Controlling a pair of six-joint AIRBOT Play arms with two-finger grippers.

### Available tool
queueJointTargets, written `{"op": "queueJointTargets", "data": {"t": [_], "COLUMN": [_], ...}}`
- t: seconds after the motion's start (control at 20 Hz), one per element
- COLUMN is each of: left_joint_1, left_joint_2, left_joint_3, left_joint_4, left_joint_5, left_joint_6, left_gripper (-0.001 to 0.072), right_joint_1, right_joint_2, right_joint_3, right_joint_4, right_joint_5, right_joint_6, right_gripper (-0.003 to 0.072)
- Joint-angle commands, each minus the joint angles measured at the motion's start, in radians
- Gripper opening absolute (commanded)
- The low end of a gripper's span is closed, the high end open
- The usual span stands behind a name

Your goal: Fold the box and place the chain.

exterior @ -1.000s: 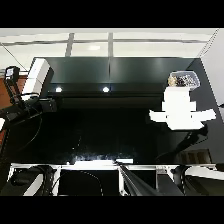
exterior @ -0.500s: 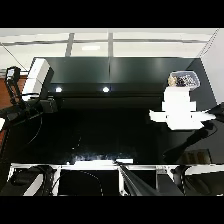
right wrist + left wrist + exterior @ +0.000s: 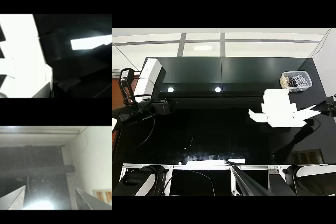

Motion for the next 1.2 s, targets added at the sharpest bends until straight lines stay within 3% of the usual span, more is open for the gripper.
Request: {"op": "queueJointTargets", "data": {"t": [0.0, 0.2, 0.5, 0.8, 1.15], "left_joint_1": [0.000, 0.000, 0.000, 0.000, 0.000], "left_joint_2": [-0.001, -0.001, -0.001, -0.001, -0.017], "left_joint_3": [0.001, 0.001, 0.001, 0.001, -0.004], "left_joint_4": [0.000, 0.000, -0.003, -0.031, -0.039], "left_joint_5": [-0.020, -0.023, -0.034, -0.030, -0.026], "left_joint_6": [0.000, 0.000, 0.000, 0.000, 0.000], "left_gripper": [0.0708, 0.0708, 0.0708, 0.0707, 0.0707], "right_joint_1": [0.076, 0.190, 0.410, 0.647, 0.913], "right_joint_2": [0.071, 0.191, 0.485, 0.756, 0.815], "right_joint_3": [-0.078, -0.223, -0.499, -0.715, -0.839], "right_joint_4": [0.050, 0.098, 0.305, 0.357, 0.404], "right_joint_5": [0.014, -0.046, -0.342, -0.658, -0.796], "right_joint_6": [0.008, 0.052, 0.041, 0.049, -0.042], "right_gripper": [0.0015, 0.0015, 0.0015, 0.0015, 0.0015]}}
